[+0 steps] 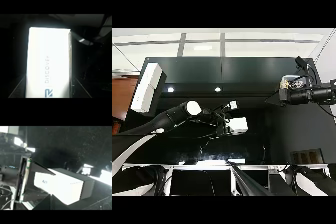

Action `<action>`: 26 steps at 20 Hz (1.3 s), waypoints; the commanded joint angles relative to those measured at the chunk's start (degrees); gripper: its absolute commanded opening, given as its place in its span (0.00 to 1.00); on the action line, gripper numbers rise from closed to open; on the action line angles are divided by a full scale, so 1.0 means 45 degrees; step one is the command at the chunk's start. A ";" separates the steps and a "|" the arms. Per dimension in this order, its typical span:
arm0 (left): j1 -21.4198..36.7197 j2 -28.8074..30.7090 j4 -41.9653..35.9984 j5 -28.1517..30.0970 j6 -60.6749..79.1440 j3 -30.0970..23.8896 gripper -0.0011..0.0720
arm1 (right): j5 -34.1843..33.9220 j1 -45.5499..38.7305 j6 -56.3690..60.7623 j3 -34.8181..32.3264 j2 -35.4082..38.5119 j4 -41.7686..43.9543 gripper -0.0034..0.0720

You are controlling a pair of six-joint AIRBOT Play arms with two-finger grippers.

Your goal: Fold the box and place the chain.

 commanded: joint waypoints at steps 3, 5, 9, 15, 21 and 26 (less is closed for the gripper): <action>-0.0291 -0.0495 0.0136 0.0461 -0.0253 0.0010 0.99 | -0.0049 -0.0005 0.0005 -0.0005 0.0005 -0.0015 0.08; -0.0568 -0.0607 0.0651 0.0699 -0.0704 0.0010 0.99 | -0.0053 -0.0005 0.0005 -0.0005 0.0005 -0.0015 0.08; -0.0908 -0.0719 0.1209 0.0772 -0.1452 0.0010 0.98 | -0.0053 -0.0005 0.0005 -0.0005 0.0005 -0.0015 0.08; -0.0826 -0.0622 0.1836 0.0170 -0.1763 0.0015 0.56 | -0.0044 -0.0005 0.0000 -0.0005 0.0005 -0.0015 0.08; 0.0063 0.0967 0.7087 -0.1909 -0.7271 0.0005 0.56 | -0.0049 -0.0005 -0.0005 -0.0005 0.0005 -0.0015 0.08; 0.2773 0.3201 0.8306 -0.3895 -0.9092 -0.0573 0.56 | -0.0049 -0.0005 -0.0228 -0.0005 0.0005 -0.0019 0.08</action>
